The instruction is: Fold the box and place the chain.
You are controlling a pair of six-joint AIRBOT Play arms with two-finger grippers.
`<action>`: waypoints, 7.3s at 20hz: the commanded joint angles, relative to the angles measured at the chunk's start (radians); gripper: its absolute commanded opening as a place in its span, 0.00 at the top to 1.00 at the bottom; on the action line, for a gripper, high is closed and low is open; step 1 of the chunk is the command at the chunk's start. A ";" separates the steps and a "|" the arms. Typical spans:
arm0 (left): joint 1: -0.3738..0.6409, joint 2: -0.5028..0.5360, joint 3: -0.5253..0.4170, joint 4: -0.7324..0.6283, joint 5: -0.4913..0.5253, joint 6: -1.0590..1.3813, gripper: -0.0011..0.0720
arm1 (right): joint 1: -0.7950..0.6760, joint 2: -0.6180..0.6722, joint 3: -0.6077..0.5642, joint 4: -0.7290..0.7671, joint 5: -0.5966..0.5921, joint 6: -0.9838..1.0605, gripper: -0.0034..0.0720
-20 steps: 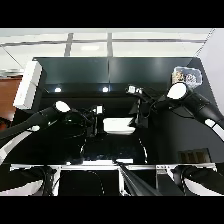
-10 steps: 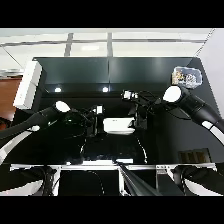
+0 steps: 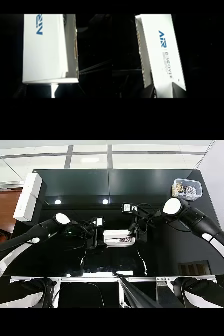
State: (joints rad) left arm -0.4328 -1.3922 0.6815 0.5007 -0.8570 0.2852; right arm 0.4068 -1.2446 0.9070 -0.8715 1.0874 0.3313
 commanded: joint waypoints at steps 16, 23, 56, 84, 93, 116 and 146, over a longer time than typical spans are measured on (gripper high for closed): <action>0.000 -0.001 0.000 0.000 0.000 0.000 0.44 | 0.000 -0.001 -0.025 0.005 0.011 0.001 0.59; 0.000 -0.001 0.000 0.000 0.000 0.000 0.44 | 0.000 0.002 -0.024 0.006 0.013 0.001 0.59; 0.000 -0.001 0.000 0.000 0.000 0.000 0.44 | 0.000 -0.002 -0.040 0.000 0.041 0.009 0.59; 0.000 -0.001 0.000 0.000 0.000 0.000 0.44 | -0.153 0.026 -0.262 0.612 0.044 0.536 0.94; 0.000 -0.001 0.000 0.000 0.000 0.000 0.44 | -0.087 -0.027 -0.262 0.492 -0.084 0.631 0.94; 0.000 0.008 0.012 0.001 -0.014 -0.028 0.15 | -0.353 0.119 -0.033 0.278 0.250 0.657 0.94; -0.246 -0.089 0.303 0.095 -0.037 -0.565 0.01 | -0.664 0.306 -0.035 0.216 0.175 0.593 0.94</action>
State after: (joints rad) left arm -0.6724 -1.4788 0.9833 0.5938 -0.8906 -0.2783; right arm -0.2569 -0.9390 0.8780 -0.6559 1.2984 0.9268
